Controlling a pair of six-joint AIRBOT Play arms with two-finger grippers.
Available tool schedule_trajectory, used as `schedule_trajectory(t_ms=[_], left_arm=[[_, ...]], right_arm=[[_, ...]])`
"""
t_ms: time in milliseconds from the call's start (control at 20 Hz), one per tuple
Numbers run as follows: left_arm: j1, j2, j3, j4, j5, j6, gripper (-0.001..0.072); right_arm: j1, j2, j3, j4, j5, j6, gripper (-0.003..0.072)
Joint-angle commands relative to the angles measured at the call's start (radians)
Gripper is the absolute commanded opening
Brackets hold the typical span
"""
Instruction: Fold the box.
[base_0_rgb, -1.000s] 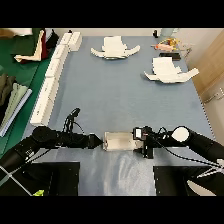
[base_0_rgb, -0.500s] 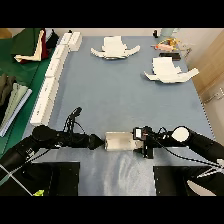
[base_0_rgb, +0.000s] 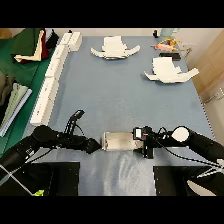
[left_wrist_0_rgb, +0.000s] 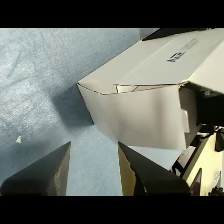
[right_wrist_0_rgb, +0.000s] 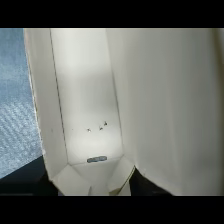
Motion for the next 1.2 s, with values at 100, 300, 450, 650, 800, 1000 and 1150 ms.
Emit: schedule_trajectory(t_ms=[100, 300, 450, 650, 800, 1000, 1150], left_arm=[[0.038, 0.000, 0.053, 0.023, -0.009, -0.001, 0.0455], [0.039, -0.001, 0.072, -0.003, -0.045, -0.023, 0.0455], [-0.032, -0.003, 0.072, -0.026, -0.016, -0.026, 0.0455], [-0.134, -0.051, 0.072, -0.026, 0.100, -0.071, 0.0456], [-0.155, -0.071, 0.073, -0.028, 0.143, -0.108, 0.0456], [-0.154, -0.071, 0.092, -0.025, 0.165, -0.133, 0.0455], [-0.155, -0.074, 0.116, 0.051, 0.174, -0.240, 0.0453]], right_arm=[[0.000, 0.000, 0.001, 0.000, 0.000, 0.000, 0.0509], [0.000, 0.000, 0.001, 0.000, 0.000, 0.000, 0.0509], [0.000, 0.000, 0.001, 0.000, 0.000, 0.000, 0.0509], [0.000, 0.000, 0.001, 0.000, 0.000, 0.000, 0.0509], [0.000, 0.000, 0.001, 0.000, 0.000, 0.000, 0.0509], [0.000, 0.000, 0.001, 0.000, 0.000, 0.000, 0.0509], [0.000, 0.000, 0.001, 0.000, 0.000, 0.000, 0.0509]])
